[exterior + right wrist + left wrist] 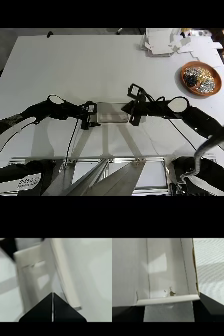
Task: Fold the box and place the chain.
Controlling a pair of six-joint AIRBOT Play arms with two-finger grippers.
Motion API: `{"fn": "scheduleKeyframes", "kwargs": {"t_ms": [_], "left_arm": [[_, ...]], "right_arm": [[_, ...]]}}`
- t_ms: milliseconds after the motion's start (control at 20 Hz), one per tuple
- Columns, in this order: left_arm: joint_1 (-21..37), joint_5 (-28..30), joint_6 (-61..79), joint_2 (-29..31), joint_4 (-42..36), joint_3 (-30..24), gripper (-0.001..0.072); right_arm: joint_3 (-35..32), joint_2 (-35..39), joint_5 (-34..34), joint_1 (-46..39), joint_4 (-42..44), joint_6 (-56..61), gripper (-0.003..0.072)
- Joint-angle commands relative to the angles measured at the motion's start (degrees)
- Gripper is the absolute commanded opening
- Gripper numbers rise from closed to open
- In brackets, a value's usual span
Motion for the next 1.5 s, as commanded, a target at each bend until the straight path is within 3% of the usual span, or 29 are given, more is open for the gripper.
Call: {"fn": "scheduleKeyframes", "kwargs": {"t_ms": [0, 200, 350, 550, 750, 1000, 1200, 1450], "left_arm": [[0.04, 0.02, 0.02, 0.02, 0.00, 0.02, 0.0032], [0.04, 0.02, 0.00, 0.02, 0.00, 0.02, 0.0032], [0.04, 0.02, 0.00, 0.02, 0.00, 0.02, 0.0032], [0.04, 0.02, 0.00, 0.02, 0.00, 0.02, 0.0032], [0.04, 0.02, 0.00, 0.02, 0.00, 0.02, 0.0032], [0.04, 0.02, 0.02, 0.02, 0.00, 0.02, 0.0032], [0.04, 0.02, 0.00, 0.02, 0.00, 0.02, 0.0032], [0.04, 0.02, 0.02, 0.02, 0.00, 0.02, 0.0032]], "right_arm": [[0.07, -5.88, -10.71, 0.02, 8.61, -1.31, 0.0017], [0.07, -12.31, -11.50, 0.02, 8.57, -1.16, 0.0017], [0.07, -12.52, -10.54, 0.02, 8.61, -0.81, 0.0017], [0.07, -8.79, -8.07, 0.00, 8.41, -0.92, 0.0018], [0.07, -0.02, -6.03, 0.02, 6.64, -1.05, 0.0020], [0.07, 8.68, 10.84, 0.00, -10.60, -1.01, 0.0048], [0.07, 8.98, 22.23, 0.00, -25.00, -0.81, 0.0038], [0.07, 8.98, 24.04, 0.00, -36.92, -0.83, 0.0038]]}}
